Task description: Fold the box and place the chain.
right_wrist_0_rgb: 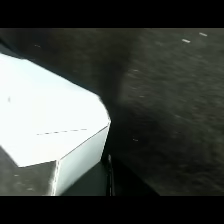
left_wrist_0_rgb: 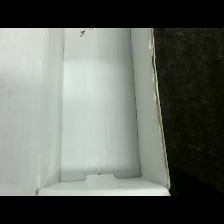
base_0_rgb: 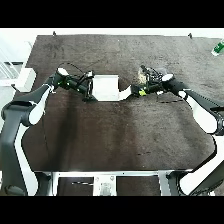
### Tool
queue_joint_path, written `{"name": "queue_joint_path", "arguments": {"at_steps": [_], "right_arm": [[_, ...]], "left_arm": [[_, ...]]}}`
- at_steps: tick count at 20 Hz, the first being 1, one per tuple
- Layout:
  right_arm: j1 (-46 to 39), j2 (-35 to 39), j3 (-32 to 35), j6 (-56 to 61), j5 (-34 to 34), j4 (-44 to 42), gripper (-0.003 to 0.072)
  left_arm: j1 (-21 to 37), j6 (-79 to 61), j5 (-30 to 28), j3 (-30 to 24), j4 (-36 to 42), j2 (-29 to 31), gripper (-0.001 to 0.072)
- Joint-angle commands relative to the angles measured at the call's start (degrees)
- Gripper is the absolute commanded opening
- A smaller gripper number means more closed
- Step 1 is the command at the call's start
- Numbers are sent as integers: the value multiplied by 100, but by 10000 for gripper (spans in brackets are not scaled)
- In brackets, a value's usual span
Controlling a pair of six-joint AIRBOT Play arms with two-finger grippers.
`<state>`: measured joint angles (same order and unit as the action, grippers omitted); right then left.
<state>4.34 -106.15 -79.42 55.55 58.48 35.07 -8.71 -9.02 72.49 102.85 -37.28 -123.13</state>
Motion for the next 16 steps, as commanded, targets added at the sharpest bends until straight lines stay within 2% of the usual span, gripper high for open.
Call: {"name": "queue_joint_path", "arguments": {"at_steps": [1,4,6,8,9,11,16], "right_arm": [[44,155,-28,-81,136,-271,9],[48,254,-31,-179,138,-273,12],[85,254,-33,-162,140,-275,165],[195,254,-55,-162,136,-280,195],[260,254,-61,-162,133,-282,244],[350,251,-61,-162,66,-275,434],[385,247,-199,68,-57,-267,452]], "left_arm": [[0,0,0,4,-2,-2,488],[0,0,0,4,0,-2,489],[0,0,0,4,0,-2,488],[0,0,-2,4,0,-2,489],[0,0,-2,4,0,-2,489],[0,0,-2,4,0,-2,489],[0,0,-4,4,0,-2,488]]}}
